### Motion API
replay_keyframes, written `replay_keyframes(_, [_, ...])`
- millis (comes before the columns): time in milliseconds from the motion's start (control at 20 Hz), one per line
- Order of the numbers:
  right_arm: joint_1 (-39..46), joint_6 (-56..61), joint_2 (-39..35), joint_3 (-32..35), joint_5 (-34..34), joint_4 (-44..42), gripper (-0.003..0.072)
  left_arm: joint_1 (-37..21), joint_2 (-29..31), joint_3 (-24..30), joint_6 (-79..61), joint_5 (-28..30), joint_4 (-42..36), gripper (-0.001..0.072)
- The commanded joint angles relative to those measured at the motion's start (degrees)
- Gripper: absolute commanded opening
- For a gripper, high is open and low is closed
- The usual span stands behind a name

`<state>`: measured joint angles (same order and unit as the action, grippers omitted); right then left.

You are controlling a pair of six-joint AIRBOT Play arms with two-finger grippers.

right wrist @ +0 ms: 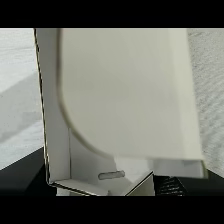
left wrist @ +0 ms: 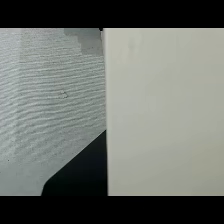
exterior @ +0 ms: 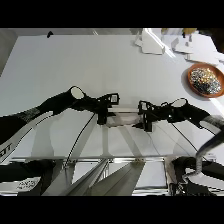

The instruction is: Fold the box and place the chain.

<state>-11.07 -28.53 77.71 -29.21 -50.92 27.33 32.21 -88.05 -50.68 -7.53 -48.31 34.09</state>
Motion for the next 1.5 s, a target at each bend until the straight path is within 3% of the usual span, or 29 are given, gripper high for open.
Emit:
replay_keyframes(0, [-0.04, 0.22, 0.09, 0.04, 0.50, 0.79, 0.0341, 0.02, 0.04, 0.02, 0.04, 0.02, -0.02, 0.0013])
replay_keyframes(1350, [-0.04, 1.51, 0.02, 0.04, 0.37, 0.90, 0.0342, 0.02, 0.04, 0.02, 0.09, -0.11, -0.13, 0.0011])
replay_keyframes(1450, [-0.04, 1.51, 0.02, 0.04, 0.37, 0.90, 0.0342, -0.09, 0.13, 0.02, 0.04, -1.66, 0.15, 0.0050])
